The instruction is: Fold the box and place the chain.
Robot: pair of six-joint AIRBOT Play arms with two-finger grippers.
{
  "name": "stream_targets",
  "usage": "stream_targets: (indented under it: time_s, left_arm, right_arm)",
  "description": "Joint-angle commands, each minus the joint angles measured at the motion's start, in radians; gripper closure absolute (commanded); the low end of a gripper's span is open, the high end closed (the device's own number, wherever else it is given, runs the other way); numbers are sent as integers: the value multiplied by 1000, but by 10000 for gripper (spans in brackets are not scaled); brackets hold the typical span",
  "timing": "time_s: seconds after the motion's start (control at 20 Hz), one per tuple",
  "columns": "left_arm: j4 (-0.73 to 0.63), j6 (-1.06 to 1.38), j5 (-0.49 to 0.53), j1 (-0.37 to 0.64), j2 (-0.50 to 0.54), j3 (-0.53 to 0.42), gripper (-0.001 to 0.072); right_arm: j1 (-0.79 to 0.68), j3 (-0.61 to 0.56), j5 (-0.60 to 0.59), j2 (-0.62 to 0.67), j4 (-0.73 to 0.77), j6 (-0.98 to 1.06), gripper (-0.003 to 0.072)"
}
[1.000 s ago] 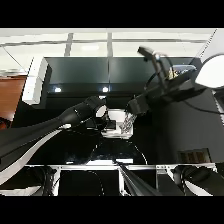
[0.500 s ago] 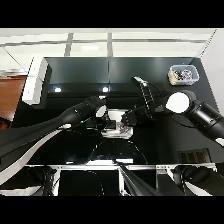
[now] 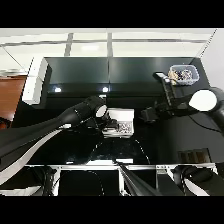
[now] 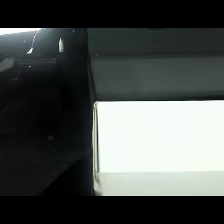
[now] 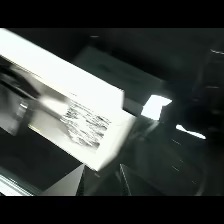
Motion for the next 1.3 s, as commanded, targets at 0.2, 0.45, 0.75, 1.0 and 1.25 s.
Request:
stream_targets:
  time_s: [0.2,0.45,0.75,1.0,1.25]
  left_arm:
    - [54,-1,-98,-3,23,103,236]
    - [281,104,-193,0,218,109,236]
    - [277,303,-193,295,453,-64,237]
    - [-244,772,-78,610,488,-236,238]
    - [-521,1482,-60,632,486,-308,238]
  right_arm:
    - [-63,-1,75,62,-86,-1,420]
    - [-63,-1,71,62,-89,-1,420]
    - [-63,-1,-9,62,-90,-1,420]
    - [-63,-1,-82,62,-89,-1,420]
    - [-63,-1,-92,62,-89,-1,420]
